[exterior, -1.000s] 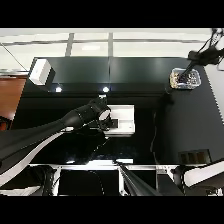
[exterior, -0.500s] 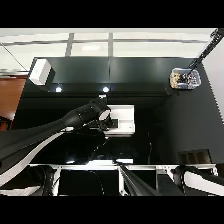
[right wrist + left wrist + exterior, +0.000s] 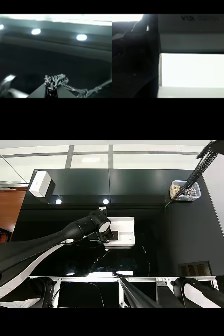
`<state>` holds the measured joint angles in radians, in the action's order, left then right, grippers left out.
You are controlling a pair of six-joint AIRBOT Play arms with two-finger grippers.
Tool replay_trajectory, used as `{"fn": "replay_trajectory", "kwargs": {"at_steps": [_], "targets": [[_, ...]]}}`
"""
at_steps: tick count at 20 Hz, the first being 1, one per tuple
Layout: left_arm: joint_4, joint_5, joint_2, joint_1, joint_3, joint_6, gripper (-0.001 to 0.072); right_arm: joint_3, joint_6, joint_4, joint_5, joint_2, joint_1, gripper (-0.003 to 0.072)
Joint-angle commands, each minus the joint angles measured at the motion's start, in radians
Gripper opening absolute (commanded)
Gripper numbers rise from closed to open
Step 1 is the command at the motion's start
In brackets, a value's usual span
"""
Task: Fold the box and place the chain.
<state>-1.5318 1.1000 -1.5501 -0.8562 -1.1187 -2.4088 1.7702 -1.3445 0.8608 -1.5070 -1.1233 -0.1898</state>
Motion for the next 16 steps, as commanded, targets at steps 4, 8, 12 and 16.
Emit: {"fn": "replay_trajectory", "kwargs": {"at_steps": [4, 8, 12, 16], "targets": [[0.0, 0.001, 0.0, 0.0, 0.0, 0.0, 0.0029, -0.232, 0.097, -0.15, -0.072, 0.119, 0.085, 0.0015], [0.0, 0.0, 0.0, 0.0, 0.0, 0.0, 0.003, -0.333, 0.118, -0.155, -0.093, 0.119, 0.17, 0.0015], [0.0, 0.0, 0.0, 0.0, 0.0, 0.0, 0.003, -0.468, 0.119, -0.181, -0.04, 0.119, 0.284, 0.0015], [0.0, 0.001, 0.0, 0.0, 0.0, 0.0, 0.0029, -0.605, 0.119, -0.18, 0.098, 0.117, 0.387, 0.0015]]}}
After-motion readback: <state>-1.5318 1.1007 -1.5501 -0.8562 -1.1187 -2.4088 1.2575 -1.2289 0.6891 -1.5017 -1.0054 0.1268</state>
